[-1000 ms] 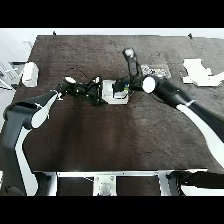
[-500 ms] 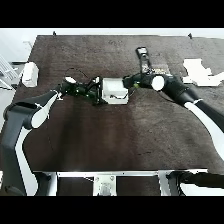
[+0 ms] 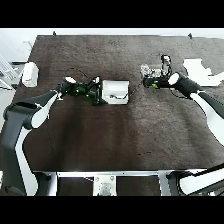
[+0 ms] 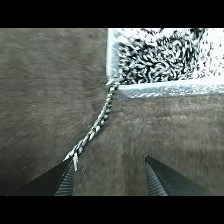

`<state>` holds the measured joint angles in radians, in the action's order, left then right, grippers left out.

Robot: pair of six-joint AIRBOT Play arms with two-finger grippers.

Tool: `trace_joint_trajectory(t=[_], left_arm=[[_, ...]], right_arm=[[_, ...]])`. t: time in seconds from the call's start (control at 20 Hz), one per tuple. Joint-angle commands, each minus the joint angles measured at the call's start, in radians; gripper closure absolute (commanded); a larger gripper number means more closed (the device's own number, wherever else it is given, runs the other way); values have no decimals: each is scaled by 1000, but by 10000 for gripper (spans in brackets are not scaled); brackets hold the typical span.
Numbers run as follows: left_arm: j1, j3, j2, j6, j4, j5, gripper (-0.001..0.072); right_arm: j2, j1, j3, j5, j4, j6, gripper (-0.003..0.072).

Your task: Fold the box and place the chain.

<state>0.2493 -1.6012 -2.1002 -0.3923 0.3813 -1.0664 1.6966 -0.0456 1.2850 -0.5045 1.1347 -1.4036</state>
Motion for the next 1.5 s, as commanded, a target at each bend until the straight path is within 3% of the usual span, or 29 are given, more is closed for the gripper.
trace_joint_trajectory(t=[0.0,0.2,0.4,0.5,0.6,0.8,1.0,1.2,1.45], left_arm=[[-1,0,1,0,0,0,299],[-1,0,1,0,0,0,299],[-1,0,1,0,0,1,299],[-1,0,1,-1,0,0,299],[0,0,1,0,0,0,299],[-1,0,1,0,0,0,299],[-1,0,1,-1,0,0,299],[-1,0,1,0,0,1,299],[-1,0,1,0,0,1,299]], right_arm=[[111,24,101,-49,-139,122,176],[206,30,202,-114,-289,248,196],[214,43,209,-118,-421,388,323],[214,42,210,-117,-422,430,435],[207,40,212,-116,-422,481,674],[138,50,214,-188,-420,409,677],[-110,-6,213,-230,-385,380,678],[-388,-121,213,-230,-64,166,678],[-587,-314,213,-231,283,-61,677]])
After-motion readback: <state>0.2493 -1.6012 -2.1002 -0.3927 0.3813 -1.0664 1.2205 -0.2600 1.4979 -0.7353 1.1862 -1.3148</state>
